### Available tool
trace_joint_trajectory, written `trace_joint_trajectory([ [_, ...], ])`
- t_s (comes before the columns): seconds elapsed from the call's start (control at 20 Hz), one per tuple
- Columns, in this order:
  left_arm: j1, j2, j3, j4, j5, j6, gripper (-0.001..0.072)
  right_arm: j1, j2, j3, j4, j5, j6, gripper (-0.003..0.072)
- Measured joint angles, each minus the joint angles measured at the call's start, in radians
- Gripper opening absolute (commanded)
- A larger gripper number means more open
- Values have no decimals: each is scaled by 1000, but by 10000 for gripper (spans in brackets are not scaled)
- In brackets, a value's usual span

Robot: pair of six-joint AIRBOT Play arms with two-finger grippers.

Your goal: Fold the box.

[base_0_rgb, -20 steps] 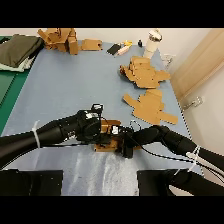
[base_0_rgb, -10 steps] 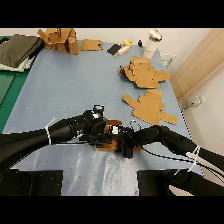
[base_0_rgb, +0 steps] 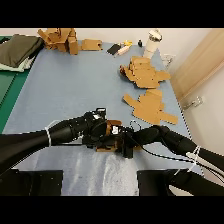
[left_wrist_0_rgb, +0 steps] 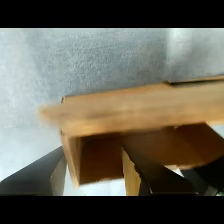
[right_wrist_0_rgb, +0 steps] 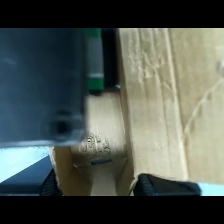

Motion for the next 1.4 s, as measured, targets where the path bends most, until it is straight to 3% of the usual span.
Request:
trace_joint_trajectory([
  [0.4, 10, 103, 0, 39, -85, 13, 503, 0, 0, 0, 0, 0, 0, 480],
  [0.75, 70, 123, 0, 55, -135, 130, 501, 0, 0, 0, 0, 0, 0, 479],
  [0.85, 97, 124, 0, 40, -148, 201, 410, 0, 0, 0, 0, 0, 0, 479],
  [0.9, 111, 125, 0, 28, -157, 239, 406, 0, 0, 0, 0, 1, 0, 479],
  [0.95, 125, 125, 0, 21, -167, 283, 127, 0, 0, 0, 0, 0, 0, 479],
  [1.0, 140, 125, 0, 13, -169, 332, 12, 0, 0, 0, 0, 0, 0, 480],
  [1.2, 190, 130, -11, -29, -177, 612, 12, 0, 0, 0, 0, 1, 0, 480],
  [1.4, 321, 182, -103, -321, -129, 1216, 13, 0, 0, 0, 0, 1, 0, 480],
])
